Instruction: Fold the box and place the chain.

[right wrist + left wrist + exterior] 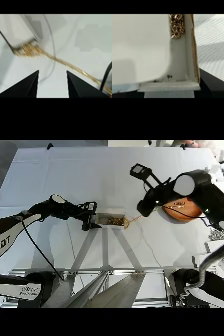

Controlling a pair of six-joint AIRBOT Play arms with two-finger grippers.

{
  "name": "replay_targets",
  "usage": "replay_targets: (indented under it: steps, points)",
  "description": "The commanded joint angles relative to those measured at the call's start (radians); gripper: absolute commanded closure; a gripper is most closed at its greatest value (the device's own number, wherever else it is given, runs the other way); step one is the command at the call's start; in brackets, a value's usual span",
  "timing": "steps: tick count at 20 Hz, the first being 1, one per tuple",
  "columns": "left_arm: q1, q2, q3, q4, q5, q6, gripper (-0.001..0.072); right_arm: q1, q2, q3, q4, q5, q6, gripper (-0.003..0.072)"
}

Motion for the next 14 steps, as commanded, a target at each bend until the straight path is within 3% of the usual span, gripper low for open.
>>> replay_targets:
  steps: [1, 5, 8, 14]
  points:
    - [0.000, 0.000, 0.000, 0.000, 0.000, 0.000, 0.0434, -0.079, -0.045, -0.007, -0.002, 0.070, -0.282, 0.0294]
    - [0.000, 0.000, 0.000, 0.000, 0.000, 0.000, 0.0434, -0.101, -0.169, -0.007, 0.020, 0.034, -0.506, 0.0299]
    - [0.000, 0.000, 0.000, 0.000, 0.000, 0.000, 0.0434, -0.101, -0.260, -0.007, 0.072, 0.021, -0.604, 0.0359]
    - [0.000, 0.000, 0.000, 0.000, 0.000, 0.000, 0.0434, -0.098, -0.289, -0.109, 0.193, -0.150, -0.908, 0.0347]
